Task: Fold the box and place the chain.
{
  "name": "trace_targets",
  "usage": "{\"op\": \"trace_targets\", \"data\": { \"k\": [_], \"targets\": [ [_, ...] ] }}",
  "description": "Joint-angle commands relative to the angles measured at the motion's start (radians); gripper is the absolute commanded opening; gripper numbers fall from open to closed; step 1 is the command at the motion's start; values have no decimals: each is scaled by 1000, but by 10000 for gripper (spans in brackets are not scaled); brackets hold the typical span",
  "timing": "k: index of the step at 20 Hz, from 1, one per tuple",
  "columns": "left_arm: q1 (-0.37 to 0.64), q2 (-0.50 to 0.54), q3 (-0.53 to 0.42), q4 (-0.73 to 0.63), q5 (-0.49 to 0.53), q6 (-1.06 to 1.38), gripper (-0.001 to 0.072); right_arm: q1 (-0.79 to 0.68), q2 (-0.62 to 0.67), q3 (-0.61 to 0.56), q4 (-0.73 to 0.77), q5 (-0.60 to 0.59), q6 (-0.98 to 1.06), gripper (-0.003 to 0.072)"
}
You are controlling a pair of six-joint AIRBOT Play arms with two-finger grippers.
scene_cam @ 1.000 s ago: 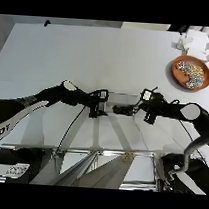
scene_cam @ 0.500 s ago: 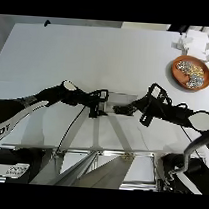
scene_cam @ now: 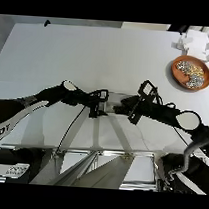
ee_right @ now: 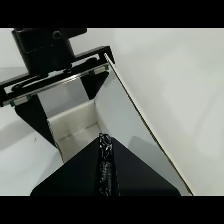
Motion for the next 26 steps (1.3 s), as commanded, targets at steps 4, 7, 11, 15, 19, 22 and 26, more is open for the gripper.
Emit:
{"op": "trace_targets", "data": {
  "k": [4,7,11,15,19,22,26],
  "targets": [
    [0,0,0,0,0,0,10,19,-93,0,14,-70,-1,203],
    [0,0,0,0,0,0,10,18,-93,0,10,-87,-1,203],
    [0,0,0,0,0,0,10,-32,-45,0,2,-3,-1,199],
    [0,0,0,0,0,0,10,-163,55,0,-139,201,0,170],
    [0,0,0,0,0,0,10,-282,66,-12,-299,257,15,20],
    [0,0,0,0,0,0,10,-318,53,-42,-354,240,-22,20],
    [0,0,0,0,0,0,10,-307,-9,-84,-353,172,-181,311]
  ]
}}
